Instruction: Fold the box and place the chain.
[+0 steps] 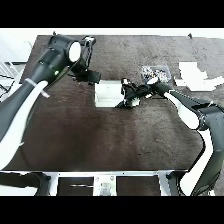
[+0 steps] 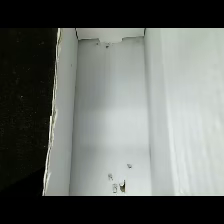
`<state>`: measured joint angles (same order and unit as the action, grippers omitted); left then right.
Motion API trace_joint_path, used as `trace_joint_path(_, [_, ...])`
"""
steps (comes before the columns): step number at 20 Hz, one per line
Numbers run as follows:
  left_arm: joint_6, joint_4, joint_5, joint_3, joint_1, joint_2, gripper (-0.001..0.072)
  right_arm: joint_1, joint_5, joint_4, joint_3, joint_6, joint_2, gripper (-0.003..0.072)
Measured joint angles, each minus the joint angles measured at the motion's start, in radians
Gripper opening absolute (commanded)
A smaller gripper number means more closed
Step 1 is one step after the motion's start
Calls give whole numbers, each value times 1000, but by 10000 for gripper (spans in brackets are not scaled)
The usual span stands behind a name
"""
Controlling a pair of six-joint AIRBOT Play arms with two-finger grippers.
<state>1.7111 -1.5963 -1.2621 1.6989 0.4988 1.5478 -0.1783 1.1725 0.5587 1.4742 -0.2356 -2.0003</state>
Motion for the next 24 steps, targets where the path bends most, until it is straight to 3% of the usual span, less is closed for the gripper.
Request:
trace_joint_path(4, [-109, 40, 226, -293, -44, -194, 495, 0, 0, 0, 0, 0, 0, 579])
trace_joint_path(7, [-292, 180, 408, -498, -112, -297, 494, 0, 0, 0, 0, 0, 0, 579])
trace_joint_path(10, [-480, 324, 478, -610, -164, -340, 495, 0, 0, 0, 0, 0, 0, 578])
trace_joint_path(16, [-637, 424, 525, -669, -190, -359, 496, 0, 0, 0, 0, 0, 0, 579])
trace_joint_path(19, [-828, 499, 548, -675, -220, -343, 495, 0, 0, 0, 0, 0, 0, 579])
trace_joint_path(21, [-1015, 626, 546, -673, -270, -315, 495, 0, 0, 0, 0, 0, 0, 579])
trace_joint_path(24, [-1349, 845, 459, -639, -355, -231, 495, 0, 0, 0, 0, 0, 0, 579])
